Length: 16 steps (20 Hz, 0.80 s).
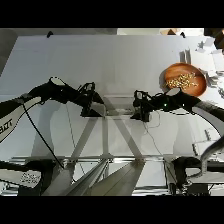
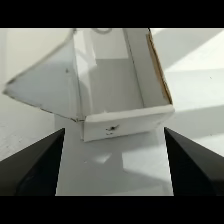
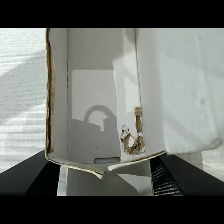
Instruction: Fold the box and place the chain.
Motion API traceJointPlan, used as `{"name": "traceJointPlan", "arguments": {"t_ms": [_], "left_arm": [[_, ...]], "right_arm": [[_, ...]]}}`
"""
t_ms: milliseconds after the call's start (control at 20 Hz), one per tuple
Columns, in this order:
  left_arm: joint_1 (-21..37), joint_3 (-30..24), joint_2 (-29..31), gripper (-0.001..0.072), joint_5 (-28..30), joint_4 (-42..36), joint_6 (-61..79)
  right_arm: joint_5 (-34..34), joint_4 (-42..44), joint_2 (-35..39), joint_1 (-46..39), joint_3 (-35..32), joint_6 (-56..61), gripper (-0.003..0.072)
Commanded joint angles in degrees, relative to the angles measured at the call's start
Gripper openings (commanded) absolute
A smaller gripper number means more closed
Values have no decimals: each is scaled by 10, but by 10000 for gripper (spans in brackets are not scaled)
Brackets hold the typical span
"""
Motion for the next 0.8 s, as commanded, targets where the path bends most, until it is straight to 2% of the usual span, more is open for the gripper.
{"name": "traceJointPlan", "arguments": {"t_ms": [0, 300, 750], "left_arm": [[0, 0, 1, 702, -8, 3, -4], [-18, 0, 1, 701, -5, -9, -28], [-40, -7, 1, 700, 62, -9, -57]], "right_arm": [[0, 0, 0, 0, 0, 0, 519], [0, 0, 0, 0, 0, 0, 519], [0, 0, 0, 0, 0, 0, 519]]}}
